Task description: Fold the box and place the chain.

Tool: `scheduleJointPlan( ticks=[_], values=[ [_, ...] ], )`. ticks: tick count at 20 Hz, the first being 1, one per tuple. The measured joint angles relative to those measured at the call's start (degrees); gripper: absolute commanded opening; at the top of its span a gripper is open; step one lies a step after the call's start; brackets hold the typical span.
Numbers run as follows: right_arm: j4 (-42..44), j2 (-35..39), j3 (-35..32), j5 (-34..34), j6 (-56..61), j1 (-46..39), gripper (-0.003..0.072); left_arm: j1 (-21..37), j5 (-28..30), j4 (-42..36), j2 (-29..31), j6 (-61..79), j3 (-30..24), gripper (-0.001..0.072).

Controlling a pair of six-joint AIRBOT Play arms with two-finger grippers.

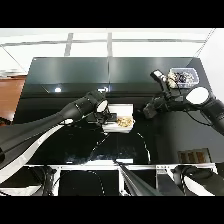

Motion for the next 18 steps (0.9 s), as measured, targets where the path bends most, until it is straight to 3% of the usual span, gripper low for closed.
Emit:
scheduleJointPlan(
  ticks=[1, 2, 7, 12, 18],
  values=[
    [-2.27, -0.11, -1.09, -0.24, -1.11, -0.28, 0.0418, 0.0, 0.0, 0.0, 0.0, 0.0, 0.0, 0.003],
    [-3.87, -0.15, -2.56, -0.81, -2.69, -0.5, 0.072, 0.0, 0.0, 0.0, 0.0, 0.02, 0.0, 0.003],
    [-6.34, -0.83, -9.07, -6.64, -21.62, 0.85, 0.072, 0.0, 0.0, 0.0, 0.0, 0.0, 0.0, 0.003],
    [9.22, -6.01, -10.62, -8.74, -52.57, 1.64, 0.072, 0.0, 0.0, 0.0, 0.0, 0.0, 0.0, 0.003],
    [14.75, -10.86, -10.91, -12.7, -64.26, 3.96, 0.072, 0.0, 0.0, 0.0, 0.0, 0.02, 0.0, 0.003]
  ],
)
